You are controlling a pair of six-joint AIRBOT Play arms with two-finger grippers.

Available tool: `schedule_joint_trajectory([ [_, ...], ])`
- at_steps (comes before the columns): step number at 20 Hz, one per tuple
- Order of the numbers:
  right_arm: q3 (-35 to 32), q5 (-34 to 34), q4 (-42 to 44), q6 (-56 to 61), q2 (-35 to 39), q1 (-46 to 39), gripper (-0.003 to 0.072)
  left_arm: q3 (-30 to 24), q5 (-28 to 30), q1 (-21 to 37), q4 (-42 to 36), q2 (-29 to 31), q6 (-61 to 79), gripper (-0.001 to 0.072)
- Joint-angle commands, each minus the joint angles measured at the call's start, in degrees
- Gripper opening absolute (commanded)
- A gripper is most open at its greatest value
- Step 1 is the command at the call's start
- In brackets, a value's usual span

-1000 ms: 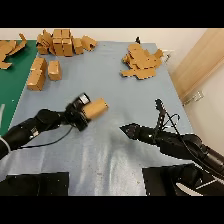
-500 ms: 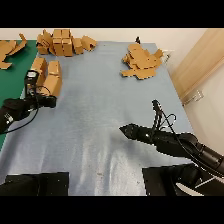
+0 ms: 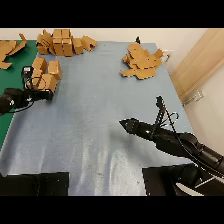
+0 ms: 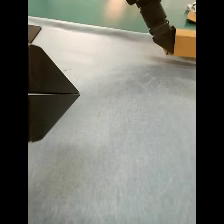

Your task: Fold the box.

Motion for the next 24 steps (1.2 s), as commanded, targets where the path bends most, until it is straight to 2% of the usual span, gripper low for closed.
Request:
schedule_joint_trajectory([
  [1, 0.04, 2.51, -0.02, -0.02, 0.0, -0.04, 0.0005, 6.32, -1.42, 0.22, 0.02, -5.86, -0.72, 0.052],
  [5, 0.04, 4.33, -0.04, -0.02, -0.33, -0.04, 0.0005, 10.43, -1.33, 0.24, 0.04, -8.81, -0.59, 0.0523],
  [6, 0.04, 4.35, -0.04, -0.02, -0.61, -0.04, 0.0005, 11.47, -1.42, 0.24, 0.02, -9.33, -0.61, 0.0568],
  [7, 0.04, 4.35, -0.04, -0.02, -0.98, -0.04, 0.0005, 12.28, -1.53, 0.24, 0.0, -9.7, -0.72, 0.0692],
  [8, 0.04, 4.31, -0.02, 0.0, -1.16, -0.04, 0.0005, 12.76, -1.95, 0.24, 0.0, -9.79, -0.74, 0.0698],
  [11, 0.04, 4.33, 0.0, 0.0, -1.4, -0.04, 0.0005, 13.03, -3.1, 0.37, 0.0, -9.62, -0.83, 0.0698],
  [17, 0.04, 2.25, 0.0, -0.02, -1.4, -0.04, 0.0006, 13.03, -13.4, 3.52, 0.76, -5.33, -4.83, 0.0698],
  [19, 0.04, -0.22, -0.02, -0.02, -1.4, -0.04, 0.0006, 13.03, -14.53, 5.05, 5.22, -2.12, -5.2, 0.0698],
  [21, 0.04, -1.31, -0.02, -0.04, -1.4, -0.04, 0.0006, 13.03, -16.61, 6.67, 14.93, 1.29, -10.49, 0.0698],
  [23, 0.2, -1.51, -1.14, -0.35, -1.46, -0.04, 0.0055, 13.03, -21.03, 7.82, 21.55, 4.94, -15.47, 0.0696],
  [24, 0.94, -2.62, -2.99, -0.83, -1.97, -0.04, 0.0054, 13.03, -24.02, 7.93, 21.68, 6.75, -15.54, 0.0593],
])
